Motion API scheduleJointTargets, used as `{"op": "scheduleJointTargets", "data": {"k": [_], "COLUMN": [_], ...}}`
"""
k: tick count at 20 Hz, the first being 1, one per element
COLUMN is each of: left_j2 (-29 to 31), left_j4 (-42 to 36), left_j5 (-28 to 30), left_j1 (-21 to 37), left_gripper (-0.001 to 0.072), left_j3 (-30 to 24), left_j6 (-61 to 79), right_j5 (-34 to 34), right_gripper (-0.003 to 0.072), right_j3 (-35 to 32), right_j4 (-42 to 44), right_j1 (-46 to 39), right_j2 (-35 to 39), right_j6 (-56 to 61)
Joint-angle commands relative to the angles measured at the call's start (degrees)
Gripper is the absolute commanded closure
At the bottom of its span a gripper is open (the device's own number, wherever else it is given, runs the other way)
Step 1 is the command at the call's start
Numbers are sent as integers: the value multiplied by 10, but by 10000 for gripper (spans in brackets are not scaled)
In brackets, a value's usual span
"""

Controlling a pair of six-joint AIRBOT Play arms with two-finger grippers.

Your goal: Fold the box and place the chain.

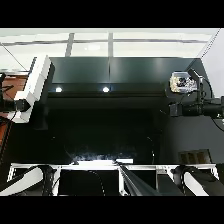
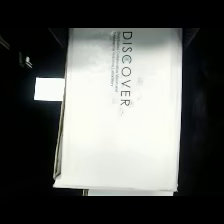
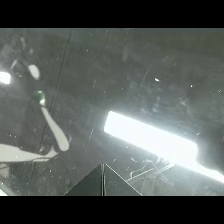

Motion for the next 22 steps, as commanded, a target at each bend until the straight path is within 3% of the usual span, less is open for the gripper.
{"op": "scheduleJointTargets", "data": {"k": [1,6,7,8,9,12,15,16,17,18,19,21,22], "left_j2": [-46,-85,-84,-82,-79,-41,31,60,88,116,145,209,248], "left_j4": [-55,-55,-54,-52,-53,-53,-55,-55,-55,-56,-63,-83,-98], "left_j5": [54,100,112,115,113,62,22,12,-2,-25,-49,-52,-31], "left_j1": [4,4,4,4,4,1,-11,-17,-23,-31,-43,-83,-113], "left_gripper": [421,413,379,82,-6,-5,-1,52,267,617,680,682,682], "left_j3": [-2,-1,-1,2,8,45,81,85,85,85,82,50,16], "left_j6": [52,52,52,52,52,50,25,-1,-23,-41,-42,-43,-43], "right_j5": [-13,-12,-12,-12,-12,-13,6,22,36,38,20,-76,-156], "right_gripper": [667,668,667,668,668,668,668,668,668,669,670,674,674], "right_j3": [0,0,0,0,0,10,60,82,102,115,113,72,27], "right_j4": [1,2,3,3,3,23,17,-3,-29,-60,-87,-122,-126], "right_j1": [0,4,4,4,4,4,4,4,4,4,4,15,27], "right_j2": [0,0,0,0,0,0,0,0,2,7,19,69,104], "right_j6": [3,11,11,11,11,34,35,36,43,59,72,63,47]}}
